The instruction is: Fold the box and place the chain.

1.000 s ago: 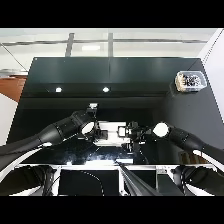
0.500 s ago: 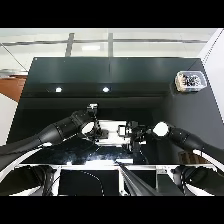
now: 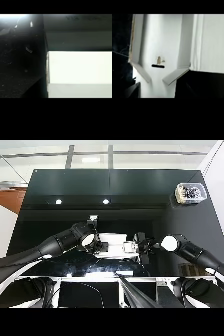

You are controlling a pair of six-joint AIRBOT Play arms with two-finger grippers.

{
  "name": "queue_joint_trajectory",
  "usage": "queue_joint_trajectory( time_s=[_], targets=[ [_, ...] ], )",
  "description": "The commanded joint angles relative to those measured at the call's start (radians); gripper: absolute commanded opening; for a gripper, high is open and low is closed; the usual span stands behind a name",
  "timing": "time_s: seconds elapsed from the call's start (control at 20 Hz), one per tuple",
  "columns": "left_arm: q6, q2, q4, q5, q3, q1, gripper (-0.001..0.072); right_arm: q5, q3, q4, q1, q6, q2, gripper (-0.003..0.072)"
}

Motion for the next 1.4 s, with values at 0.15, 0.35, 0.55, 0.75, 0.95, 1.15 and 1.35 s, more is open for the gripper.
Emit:
queue_joint_trajectory(
  time_s=[0.15, 0.35, 0.55, 0.75, 0.95, 1.15, 1.35],
  targets=[
    [0.001, 0.000, 0.000, 0.000, 0.001, 0.001, 0.0033, -0.004, 0.001, 0.037, -0.006, 0.009, 0.016, 0.0710],
    [0.001, 0.000, 0.000, 0.000, 0.001, 0.000, 0.0033, -0.028, 0.001, 0.049, -0.006, 0.009, 0.016, 0.0710],
    [0.001, 0.000, 0.000, 0.000, 0.001, 0.000, 0.0033, -0.030, 0.001, 0.088, 0.004, 0.009, 0.014, 0.0633],
    [0.001, 0.000, 0.000, 0.000, 0.001, 0.000, 0.0033, -0.031, 0.001, 0.093, 0.004, 0.009, 0.014, 0.0582],
    [0.001, 0.000, 0.000, 0.001, 0.001, 0.000, 0.0033, -0.031, 0.001, 0.094, 0.004, 0.010, 0.014, 0.0477],
    [0.001, 0.000, -0.001, 0.002, 0.001, 0.000, 0.0033, -0.032, 0.001, 0.132, 0.004, 0.009, 0.014, 0.0477],
    [0.001, 0.000, 0.000, 0.004, 0.001, 0.000, 0.0033, -0.031, 0.001, 0.154, 0.004, 0.009, 0.014, 0.0476]
  ],
)
